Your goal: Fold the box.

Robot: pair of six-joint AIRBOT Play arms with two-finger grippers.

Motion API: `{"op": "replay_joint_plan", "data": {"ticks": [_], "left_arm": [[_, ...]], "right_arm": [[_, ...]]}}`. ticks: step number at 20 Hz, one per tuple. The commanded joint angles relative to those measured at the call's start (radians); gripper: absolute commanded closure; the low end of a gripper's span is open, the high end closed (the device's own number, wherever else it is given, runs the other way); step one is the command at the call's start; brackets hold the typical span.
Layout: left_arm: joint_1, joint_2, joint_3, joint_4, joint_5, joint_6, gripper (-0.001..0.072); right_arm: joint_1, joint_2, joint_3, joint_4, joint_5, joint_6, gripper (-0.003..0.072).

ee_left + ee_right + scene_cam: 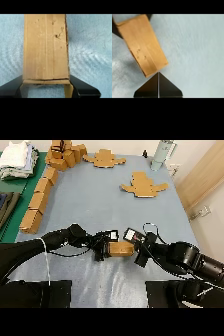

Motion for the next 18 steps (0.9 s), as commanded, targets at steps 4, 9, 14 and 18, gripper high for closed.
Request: {"op": "replay_joint_plan", "data": {"ticks": [4,9,14,18], "left_arm": [[0.000,0.000,0.001,0.000,0.000,0.000,0.0220],[0.000,0.000,0.001,0.000,0.000,0.000,0.0220],[0.001,0.019,0.002,0.000,0.025,-0.038,0.0220],[0.052,0.120,0.002,0.073,0.085,-0.204,0.0220]], "right_arm": [[-0.033,0.001,0.004,-0.046,-0.127,0.568,0.0681],[-0.040,0.001,0.004,-0.035,-0.151,0.782,0.0682],[-0.040,0.001,0.004,-0.049,-0.150,0.915,0.0682],[-0.040,0.001,0.004,-0.090,-0.150,0.966,0.0682]]}}
